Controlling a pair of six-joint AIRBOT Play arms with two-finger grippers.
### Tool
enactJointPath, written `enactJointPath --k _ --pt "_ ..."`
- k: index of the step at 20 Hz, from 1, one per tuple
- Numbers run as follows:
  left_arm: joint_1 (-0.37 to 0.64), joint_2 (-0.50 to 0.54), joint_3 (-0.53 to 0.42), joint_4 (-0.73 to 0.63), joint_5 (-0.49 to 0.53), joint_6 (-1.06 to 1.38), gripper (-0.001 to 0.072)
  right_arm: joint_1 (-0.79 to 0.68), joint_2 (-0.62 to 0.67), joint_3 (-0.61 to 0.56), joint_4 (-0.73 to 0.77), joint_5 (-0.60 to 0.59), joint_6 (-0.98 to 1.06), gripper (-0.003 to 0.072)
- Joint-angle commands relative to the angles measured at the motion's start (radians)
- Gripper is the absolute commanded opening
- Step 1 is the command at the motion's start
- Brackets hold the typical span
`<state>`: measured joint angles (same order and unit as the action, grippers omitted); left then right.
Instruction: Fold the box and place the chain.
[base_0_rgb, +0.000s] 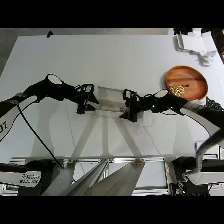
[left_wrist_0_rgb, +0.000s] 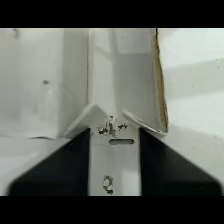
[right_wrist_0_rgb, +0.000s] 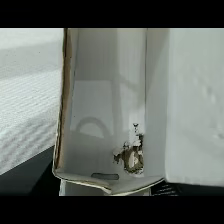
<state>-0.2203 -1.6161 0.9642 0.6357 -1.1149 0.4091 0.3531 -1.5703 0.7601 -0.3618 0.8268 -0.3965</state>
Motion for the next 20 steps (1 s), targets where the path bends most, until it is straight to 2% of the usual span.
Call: enactJointPath --k 1,4,8,10,12,15,17,20 --pt "0.012 0.021 0.000 0.056 0.004 -0.107 0.0011 0.000 -0.001 0.000 0.000 0.000 0.000 0.0431" --pt "0.069 0.106 0.000 0.092 0.003 -0.177 0.0015 0.000 -0.001 0.000 0.000 0.000 0.000 0.0431" --pt "0.223 0.244 -0.001 0.095 -0.005 -0.268 0.0014 0.000 -0.001 0.000 0.000 0.000 0.000 0.0431" --pt "0.299 0.272 -0.010 0.103 -0.005 -0.419 0.0010 0.000 -0.001 0.000 0.000 0.000 0.000 0.0431" --pt "0.334 0.271 -0.035 0.152 0.011 -0.660 0.0008 0.000 -0.001 0.000 0.000 0.000 0.000 0.0431" --pt "0.313 0.271 -0.110 0.214 0.037 -0.967 0.0006 0.000 -0.001 0.000 0.000 0.000 0.000 0.0431" --pt "0.272 0.265 -0.167 0.216 0.097 -1.133 0.0006 0.000 -0.001 0.000 0.000 0.000 0.000 0.0431" --pt "0.193 0.241 -0.214 0.219 0.121 -1.233 0.0006 0.000 -0.001 0.000 0.000 0.000 0.000 0.0431"
